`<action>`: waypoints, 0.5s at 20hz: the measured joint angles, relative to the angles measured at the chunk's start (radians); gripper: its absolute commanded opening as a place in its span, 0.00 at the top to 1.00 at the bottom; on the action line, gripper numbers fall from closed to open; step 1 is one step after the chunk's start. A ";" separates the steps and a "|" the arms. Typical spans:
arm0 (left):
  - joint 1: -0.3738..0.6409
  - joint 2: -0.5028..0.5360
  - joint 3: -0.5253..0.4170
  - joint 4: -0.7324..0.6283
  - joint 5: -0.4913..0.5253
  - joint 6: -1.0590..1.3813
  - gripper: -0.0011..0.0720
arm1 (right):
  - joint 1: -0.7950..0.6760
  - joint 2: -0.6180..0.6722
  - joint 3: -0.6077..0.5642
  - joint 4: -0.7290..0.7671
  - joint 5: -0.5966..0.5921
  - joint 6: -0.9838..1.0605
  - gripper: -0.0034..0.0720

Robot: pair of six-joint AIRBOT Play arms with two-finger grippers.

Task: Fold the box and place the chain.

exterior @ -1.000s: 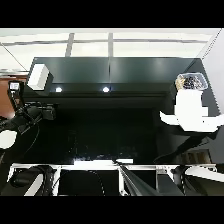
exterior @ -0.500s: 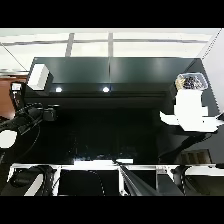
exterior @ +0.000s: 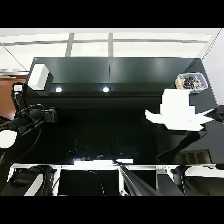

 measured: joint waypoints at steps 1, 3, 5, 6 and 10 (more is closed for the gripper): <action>-0.006 0.000 0.000 -0.012 0.000 0.000 0.02 | 0.022 0.034 -0.043 0.054 0.003 -0.008 0.94; -0.032 0.000 0.000 -0.041 -0.001 0.000 0.02 | 0.078 0.121 -0.149 0.158 -0.014 -0.031 0.94; -0.073 -0.001 0.000 -0.066 0.001 0.002 0.02 | 0.156 0.235 -0.281 0.272 -0.060 -0.078 0.94; -0.100 -0.005 0.000 -0.076 0.008 0.002 0.02 | 0.200 0.295 -0.353 0.330 -0.085 -0.106 0.94; -0.200 -0.083 0.010 -0.135 0.077 0.004 0.02 | 0.437 0.535 -0.652 0.596 -0.274 -0.207 0.94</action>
